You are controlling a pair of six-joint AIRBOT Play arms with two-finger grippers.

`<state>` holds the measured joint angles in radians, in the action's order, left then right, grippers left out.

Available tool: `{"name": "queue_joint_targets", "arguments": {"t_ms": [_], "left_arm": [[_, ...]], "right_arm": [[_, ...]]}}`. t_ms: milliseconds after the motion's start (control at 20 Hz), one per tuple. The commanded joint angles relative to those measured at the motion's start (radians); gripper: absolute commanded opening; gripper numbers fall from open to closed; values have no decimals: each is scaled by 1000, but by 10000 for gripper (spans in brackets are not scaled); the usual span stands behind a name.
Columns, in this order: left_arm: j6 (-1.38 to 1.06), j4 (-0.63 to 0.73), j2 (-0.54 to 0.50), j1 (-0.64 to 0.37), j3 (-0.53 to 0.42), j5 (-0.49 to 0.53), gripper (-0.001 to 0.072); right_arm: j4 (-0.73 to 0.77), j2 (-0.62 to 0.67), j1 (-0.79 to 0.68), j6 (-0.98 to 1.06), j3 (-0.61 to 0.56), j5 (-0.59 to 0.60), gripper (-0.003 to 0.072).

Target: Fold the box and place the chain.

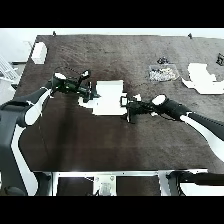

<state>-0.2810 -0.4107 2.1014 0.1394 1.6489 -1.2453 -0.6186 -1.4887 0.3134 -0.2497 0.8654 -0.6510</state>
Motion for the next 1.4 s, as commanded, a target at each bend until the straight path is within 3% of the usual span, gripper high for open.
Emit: {"name": "queue_joint_targets", "arguments": {"t_ms": [0, 650, 1050, 1250, 1350], "left_arm": [[0, 0, 0, 1, 0, 0, 22], [0, 0, 0, 1, 0, 0, 22], [0, 0, 0, 1, 0, 0, 22], [0, 0, 0, 1, 0, 0, 22], [0, 0, 0, 1, 0, 0, 22]], "right_arm": [[73, -8, 2, 13, 2, 111, 602], [88, 29, -56, 21, 59, 100, 602], [88, -30, -74, -14, 124, 74, 603], [88, -60, -111, -40, 171, -85, 605], [90, -72, -140, -56, 180, -103, 616]]}}
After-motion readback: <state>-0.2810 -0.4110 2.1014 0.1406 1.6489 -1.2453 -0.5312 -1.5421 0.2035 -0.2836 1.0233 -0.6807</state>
